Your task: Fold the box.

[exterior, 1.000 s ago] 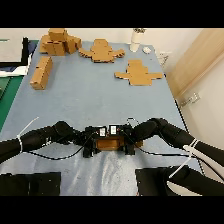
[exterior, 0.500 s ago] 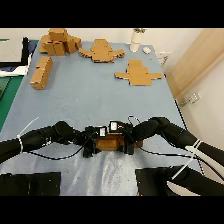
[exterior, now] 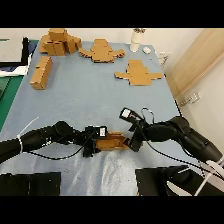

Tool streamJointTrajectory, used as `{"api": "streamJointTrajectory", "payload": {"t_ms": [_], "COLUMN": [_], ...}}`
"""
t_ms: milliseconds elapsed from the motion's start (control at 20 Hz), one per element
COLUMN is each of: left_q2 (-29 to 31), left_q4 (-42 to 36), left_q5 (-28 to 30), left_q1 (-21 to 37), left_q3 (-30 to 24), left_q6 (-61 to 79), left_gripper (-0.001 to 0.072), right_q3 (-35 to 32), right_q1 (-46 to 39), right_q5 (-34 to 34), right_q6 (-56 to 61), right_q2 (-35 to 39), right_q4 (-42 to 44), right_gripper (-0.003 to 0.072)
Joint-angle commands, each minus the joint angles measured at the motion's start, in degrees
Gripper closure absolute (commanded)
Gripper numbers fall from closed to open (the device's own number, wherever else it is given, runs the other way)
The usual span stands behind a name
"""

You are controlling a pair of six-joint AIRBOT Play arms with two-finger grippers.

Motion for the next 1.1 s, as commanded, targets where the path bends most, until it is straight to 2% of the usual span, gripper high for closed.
{"api": "streamJointTrajectory", "payload": {"t_ms": [0,150,250,550,600,700,750,800,850,900,1050], "left_q2": [-0.02,-0.02,-0.02,-0.02,-0.02,-0.02,-0.02,-0.02,-0.02,-0.02,-0.02], "left_q4": [0.02,0.02,0.0,0.02,0.02,0.02,0.0,0.0,0.02,0.02,0.02], "left_q5": [-0.07,-0.07,-0.09,-0.07,-0.07,-0.07,-0.07,-0.07,-0.07,-0.07,-0.09], "left_q1": [0.0,0.0,0.0,0.0,0.0,0.0,0.0,0.0,0.0,0.0,0.0], "left_q3": [0.02,0.04,0.02,0.02,0.04,0.04,0.04,0.04,0.02,0.04,0.04], "left_q6": [0.0,0.0,0.0,0.0,0.0,0.0,0.0,0.0,0.0,0.0,0.0], "left_gripper": [0.0237,0.0237,0.0237,0.0237,0.0237,0.0237,0.0237,0.0237,0.0237,0.0237,0.0237], "right_q3": [0.04,0.04,0.04,0.04,0.04,0.04,0.07,0.07,0.28,1.01,3.34], "right_q1": [0.02,0.02,0.09,0.15,0.44,2.03,2.27,2.12,2.03,2.03,2.03], "right_q5": [-2.19,-2.49,-2.34,-1.09,-1.33,1.27,3.04,4.94,5.66,5.46,4.87], "right_q6": [20.55,33.03,34.18,48.15,48.59,47.36,47.32,47.34,47.34,47.3,45.77], "right_q2": [5.7,7.45,7.54,5.86,4.68,2.69,1.92,1.09,0.35,-0.35,-1.6], "right_q4": [-0.02,11.06,16.92,18.78,20.28,20.9,20.96,21.0,21.31,21.35,21.33], "right_gripper": [-0.0031,-0.0032,-0.0032,-0.0018,0.003,0.042,0.0464,0.0465,0.0534,0.0662,0.0682]}}
